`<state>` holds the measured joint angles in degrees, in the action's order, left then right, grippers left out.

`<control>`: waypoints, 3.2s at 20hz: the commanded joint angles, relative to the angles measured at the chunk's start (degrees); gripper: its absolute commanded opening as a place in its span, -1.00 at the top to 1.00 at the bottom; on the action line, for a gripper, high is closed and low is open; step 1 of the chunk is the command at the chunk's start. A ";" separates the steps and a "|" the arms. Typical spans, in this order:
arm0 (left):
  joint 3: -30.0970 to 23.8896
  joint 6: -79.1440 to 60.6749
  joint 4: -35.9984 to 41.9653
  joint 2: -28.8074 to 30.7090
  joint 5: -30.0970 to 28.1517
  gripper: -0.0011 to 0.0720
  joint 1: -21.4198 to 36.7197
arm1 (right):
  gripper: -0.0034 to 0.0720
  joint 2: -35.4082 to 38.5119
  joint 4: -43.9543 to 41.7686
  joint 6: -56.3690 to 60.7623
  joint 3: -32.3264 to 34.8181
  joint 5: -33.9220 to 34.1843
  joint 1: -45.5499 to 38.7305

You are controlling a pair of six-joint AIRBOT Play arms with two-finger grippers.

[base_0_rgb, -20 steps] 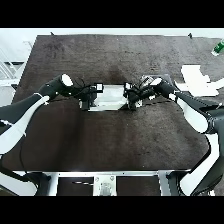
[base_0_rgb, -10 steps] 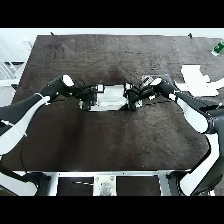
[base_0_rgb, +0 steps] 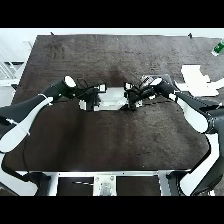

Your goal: Fold the box and place the chain.

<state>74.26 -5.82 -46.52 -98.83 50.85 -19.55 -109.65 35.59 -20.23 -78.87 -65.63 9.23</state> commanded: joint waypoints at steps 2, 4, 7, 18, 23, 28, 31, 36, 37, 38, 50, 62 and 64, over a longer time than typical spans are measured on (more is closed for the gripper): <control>0.00 -0.90 2.80 -0.20 -0.37 0.34 -0.04 | -0.61 -0.02 -0.04 0.04 -0.02 0.00 0.07; 0.00 -0.87 2.89 -0.20 -0.26 0.11 -0.04 | -0.61 -0.02 -0.04 0.02 -0.02 0.00 0.07; 0.00 -0.68 2.82 -0.20 0.00 0.11 -0.04 | -0.61 -0.02 -0.04 0.02 -0.02 0.00 0.07; 0.00 -1.77 2.80 -0.20 0.79 -0.67 -0.04 | -0.61 -0.02 -0.04 0.02 -0.02 0.00 0.07; 0.00 -1.75 2.78 -0.20 0.61 -0.62 -0.02 | -0.61 -0.02 -0.04 0.02 -0.02 0.00 0.07; 0.02 -1.73 0.15 -0.17 2.69 0.01 0.09 | -0.61 -0.02 -0.04 0.02 -0.02 0.00 0.07; 0.00 -1.73 -0.57 -0.17 3.85 0.03 0.09 | -0.61 -0.02 -0.04 0.02 -0.02 0.00 0.07; 0.02 -2.19 -1.33 -0.17 3.28 0.81 0.09 | -0.61 -0.02 -0.04 0.04 -0.02 0.00 0.07; 0.02 -2.21 -1.51 -0.17 2.82 0.81 0.09 | -0.61 -0.02 -0.04 0.04 -0.02 0.00 0.07; 0.02 -2.19 -1.75 -0.09 2.80 0.81 0.15 | -0.61 -0.02 -0.04 0.02 -0.02 0.00 0.07; 0.07 -1.64 -1.95 8.20 12.26 0.92 4.66 | -0.61 -0.02 -0.04 0.02 -0.02 0.00 0.07; -0.72 55.43 -0.96 17.49 14.38 0.93 16.96 | -0.61 -0.02 -0.04 0.02 -0.02 -0.02 0.07; -2.38 63.30 -1.03 17.62 14.25 0.92 18.86 | -0.61 -0.02 -0.04 0.02 -0.02 -0.02 0.07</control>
<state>73.17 40.60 -47.66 -82.19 65.19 -3.70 -109.67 35.55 -20.18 -78.87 -65.60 9.26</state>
